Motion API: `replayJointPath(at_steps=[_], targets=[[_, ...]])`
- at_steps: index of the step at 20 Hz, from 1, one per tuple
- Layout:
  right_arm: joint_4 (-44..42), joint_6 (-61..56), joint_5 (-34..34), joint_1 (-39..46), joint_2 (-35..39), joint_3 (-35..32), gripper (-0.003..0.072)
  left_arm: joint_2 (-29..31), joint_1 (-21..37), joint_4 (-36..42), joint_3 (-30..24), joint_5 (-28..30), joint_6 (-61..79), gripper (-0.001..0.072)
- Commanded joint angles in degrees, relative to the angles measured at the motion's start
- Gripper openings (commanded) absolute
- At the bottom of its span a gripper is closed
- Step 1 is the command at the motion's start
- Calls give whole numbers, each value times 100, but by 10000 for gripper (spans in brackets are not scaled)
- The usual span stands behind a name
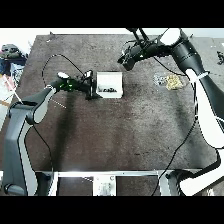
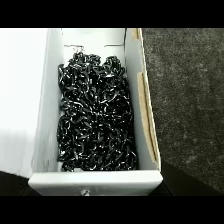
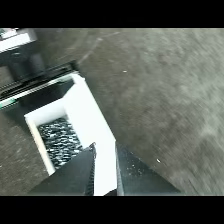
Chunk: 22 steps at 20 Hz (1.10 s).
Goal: Fold the box and place the chain.
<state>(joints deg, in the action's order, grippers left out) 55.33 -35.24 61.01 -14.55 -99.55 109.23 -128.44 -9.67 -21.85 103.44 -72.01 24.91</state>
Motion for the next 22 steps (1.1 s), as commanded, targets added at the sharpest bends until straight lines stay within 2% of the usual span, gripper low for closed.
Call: replayJointPath(at_steps=[1,5,6,9,12,19,22], targets=[[-105,-533,-389,332,-151,2,141,0,2,-2,0,0,2,531],[-817,-470,-603,575,-702,4,141,0,2,-2,0,2,2,531],[-999,-330,-625,616,-876,4,107,0,2,-2,0,2,2,531],[-1742,216,-579,713,-1261,4,102,0,2,-2,0,2,2,531],[-2006,522,-511,715,-1410,4,101,0,2,-2,0,0,2,531],[-2092,1473,935,710,-1451,7,105,0,2,-2,0,2,2,531],[-2046,1600,1300,713,-1451,7,107,0,2,-2,0,2,2,531]])
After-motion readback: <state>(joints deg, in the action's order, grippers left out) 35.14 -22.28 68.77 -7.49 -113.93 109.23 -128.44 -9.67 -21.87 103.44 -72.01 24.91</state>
